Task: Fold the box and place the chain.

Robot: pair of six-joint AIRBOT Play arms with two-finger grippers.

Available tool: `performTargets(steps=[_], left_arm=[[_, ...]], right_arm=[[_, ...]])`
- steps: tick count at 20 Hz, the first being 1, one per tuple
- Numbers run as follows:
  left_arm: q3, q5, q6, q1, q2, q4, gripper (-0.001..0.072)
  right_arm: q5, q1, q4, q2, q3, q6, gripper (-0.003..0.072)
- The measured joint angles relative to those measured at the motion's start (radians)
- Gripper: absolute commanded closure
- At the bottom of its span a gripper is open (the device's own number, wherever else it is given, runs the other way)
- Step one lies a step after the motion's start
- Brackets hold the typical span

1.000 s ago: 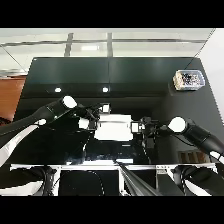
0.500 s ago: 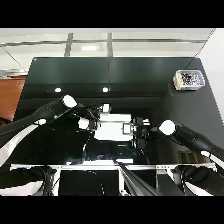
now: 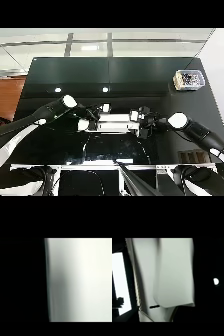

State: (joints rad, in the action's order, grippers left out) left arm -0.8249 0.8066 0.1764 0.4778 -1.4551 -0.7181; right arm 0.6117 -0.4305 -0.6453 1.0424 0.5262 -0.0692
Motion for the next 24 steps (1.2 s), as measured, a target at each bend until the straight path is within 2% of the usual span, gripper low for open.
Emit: performTargets(steps=[8, 11, 12, 24], left_arm=[[0.0, 0.055, -0.011, 0.005, 0.0, 0.0, 0.0684], [0.0, 0.059, -0.014, 0.006, -0.002, 0.0, 0.0684], [0.0, 0.06, -0.017, 0.006, -0.002, 0.0, 0.0684], [0.0, 0.064, -0.027, 0.006, -0.003, 0.001, 0.0684]], right_arm=[[0.071, 0.035, 0.058, 0.014, 0.006, -0.04, -0.0022], [0.093, 0.037, 0.067, 0.043, 0.006, -0.077, -0.0021], [0.096, 0.037, 0.074, 0.057, 0.006, -0.093, 0.0017], [0.113, 0.037, 0.167, 0.194, 0.007, -0.242, 0.0017]])
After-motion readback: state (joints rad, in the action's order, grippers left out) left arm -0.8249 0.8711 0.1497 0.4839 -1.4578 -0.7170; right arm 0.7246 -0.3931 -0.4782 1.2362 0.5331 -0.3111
